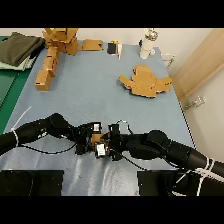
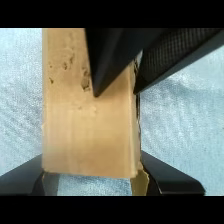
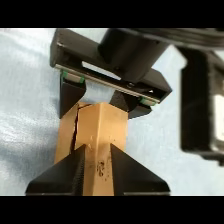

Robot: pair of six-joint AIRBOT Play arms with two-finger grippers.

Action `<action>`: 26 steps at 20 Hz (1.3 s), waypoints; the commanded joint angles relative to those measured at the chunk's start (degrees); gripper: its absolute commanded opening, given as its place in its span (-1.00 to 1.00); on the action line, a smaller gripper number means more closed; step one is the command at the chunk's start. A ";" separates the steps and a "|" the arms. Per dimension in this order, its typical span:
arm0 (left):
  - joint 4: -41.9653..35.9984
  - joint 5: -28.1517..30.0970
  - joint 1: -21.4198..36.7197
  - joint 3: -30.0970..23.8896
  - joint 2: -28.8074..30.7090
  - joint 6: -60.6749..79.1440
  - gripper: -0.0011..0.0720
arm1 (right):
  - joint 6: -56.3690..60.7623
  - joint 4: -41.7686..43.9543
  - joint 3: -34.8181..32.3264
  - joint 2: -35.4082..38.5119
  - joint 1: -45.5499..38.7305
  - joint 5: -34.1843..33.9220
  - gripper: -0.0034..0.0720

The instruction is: Fold the box.

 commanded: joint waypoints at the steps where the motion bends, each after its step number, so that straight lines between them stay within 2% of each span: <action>1: 0.02 0.02 -0.02 -0.02 0.00 0.04 0.30 | 0.20 -0.28 0.04 1.03 0.07 0.02 -0.30; 5: 0.02 0.02 -0.02 -0.02 -0.02 0.04 0.30 | 3.19 -4.81 0.02 0.98 0.81 0.02 -0.31; 9: 0.02 0.04 -0.02 -0.02 0.00 0.04 0.30 | 28.94 -29.68 0.02 -0.04 6.91 -0.02 -0.32; 11: 0.02 -0.02 -0.02 -0.02 0.00 0.04 0.30 | 35.78 -36.09 0.02 -0.85 9.77 0.02 -0.32; 14: 0.02 0.02 -0.02 -0.02 0.00 0.04 0.30 | 37.75 -37.00 0.02 -1.90 10.80 0.02 -0.33; 15: 0.02 0.02 -0.02 -0.02 0.00 0.04 0.30 | 37.75 -37.00 0.02 -1.99 10.80 -0.04 -0.50; 16: 0.02 0.00 -0.02 -0.02 0.00 0.04 0.30 | 37.75 -36.87 0.02 -1.99 10.80 -0.04 -0.55; 21: 0.04 0.02 -0.02 -0.02 0.00 0.04 0.30 | 37.73 -33.57 0.02 -1.97 13.31 -1.27 -0.52; 22: 0.02 0.02 -0.02 -0.02 -0.02 0.04 0.30 | 37.68 -32.26 0.02 -1.97 13.66 -1.55 -0.44; 24: 0.02 0.00 -0.02 -0.02 0.00 0.04 0.30 | 37.70 -31.82 0.02 -1.97 14.27 -1.81 -0.42; 25: 0.02 0.02 -0.02 -0.02 0.00 0.04 0.30 | 37.73 -31.78 0.02 -1.97 14.25 -1.79 -0.22; 26: 0.02 0.02 -0.02 -0.02 0.00 0.04 0.30 | 37.73 -31.80 0.02 -1.97 14.25 -1.81 -0.10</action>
